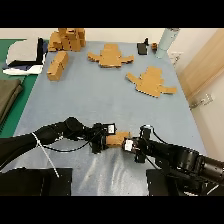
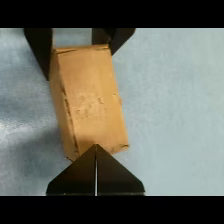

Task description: Fold the box.

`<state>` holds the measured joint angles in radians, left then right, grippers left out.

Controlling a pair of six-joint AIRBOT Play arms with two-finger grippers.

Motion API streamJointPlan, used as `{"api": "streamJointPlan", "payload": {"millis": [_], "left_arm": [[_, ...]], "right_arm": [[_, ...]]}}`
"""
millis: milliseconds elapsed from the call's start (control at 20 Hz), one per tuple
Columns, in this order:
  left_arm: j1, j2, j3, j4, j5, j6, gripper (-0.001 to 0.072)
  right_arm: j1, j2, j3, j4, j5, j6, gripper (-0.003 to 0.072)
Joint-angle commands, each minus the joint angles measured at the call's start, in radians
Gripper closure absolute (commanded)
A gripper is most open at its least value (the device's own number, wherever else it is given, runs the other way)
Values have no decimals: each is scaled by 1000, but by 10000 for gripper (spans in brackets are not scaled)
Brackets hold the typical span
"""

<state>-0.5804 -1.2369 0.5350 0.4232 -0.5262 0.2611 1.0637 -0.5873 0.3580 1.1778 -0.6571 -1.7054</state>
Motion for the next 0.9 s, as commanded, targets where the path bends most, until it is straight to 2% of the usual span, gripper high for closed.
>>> {"api": "streamJointPlan", "payload": {"millis": [0,100,150,300,500,650,850], "left_arm": [[0,0,0,0,0,0,246],[0,-1,0,0,0,0,246],[0,0,0,0,0,0,246],[0,0,0,0,0,0,246],[0,0,0,0,0,0,246],[0,0,0,-1,1,0,246],[2,34,0,0,3,-55,246]], "right_arm": [[-30,5,79,-214,-200,354,681],[-110,2,146,-331,-328,613,682],[-165,-8,186,-314,-338,622,681],[-372,-149,337,-126,-336,585,682],[-594,-468,526,150,-358,447,682],[-639,-607,615,204,-358,448,682],[-637,-633,625,289,-358,448,682]]}}
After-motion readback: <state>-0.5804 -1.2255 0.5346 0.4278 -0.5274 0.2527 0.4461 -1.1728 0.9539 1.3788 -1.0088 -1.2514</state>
